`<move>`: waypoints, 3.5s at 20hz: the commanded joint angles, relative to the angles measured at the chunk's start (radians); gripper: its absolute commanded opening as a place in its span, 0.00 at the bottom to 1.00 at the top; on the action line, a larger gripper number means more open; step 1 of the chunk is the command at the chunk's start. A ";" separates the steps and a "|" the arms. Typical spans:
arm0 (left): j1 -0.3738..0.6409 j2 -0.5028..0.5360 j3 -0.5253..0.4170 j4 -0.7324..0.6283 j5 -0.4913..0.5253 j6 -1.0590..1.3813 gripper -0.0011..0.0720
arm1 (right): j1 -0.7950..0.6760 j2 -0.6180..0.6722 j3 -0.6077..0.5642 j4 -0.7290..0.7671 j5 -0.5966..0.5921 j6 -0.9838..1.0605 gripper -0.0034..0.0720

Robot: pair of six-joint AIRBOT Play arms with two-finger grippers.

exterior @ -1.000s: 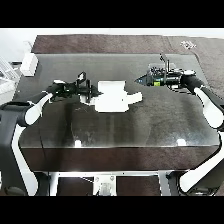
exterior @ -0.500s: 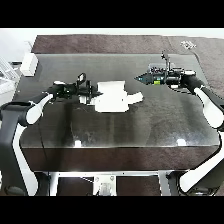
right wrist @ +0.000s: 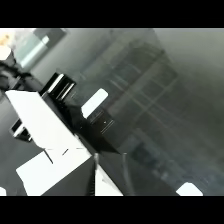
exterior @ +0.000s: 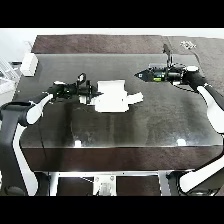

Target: Fold the box and place the chain.

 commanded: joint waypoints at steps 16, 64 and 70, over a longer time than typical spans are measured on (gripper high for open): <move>0.000 0.000 0.000 0.002 -0.011 -0.007 0.04 | 0.337 0.354 -0.541 -0.243 -0.528 -0.566 0.89; 0.000 0.000 0.000 0.000 -0.016 -0.007 0.04 | 0.260 0.217 -0.411 -0.181 -0.472 -0.865 0.97; 0.000 0.000 0.000 0.000 -0.016 -0.007 0.04 | 0.198 0.150 -0.356 -0.199 -0.351 -0.881 0.97</move>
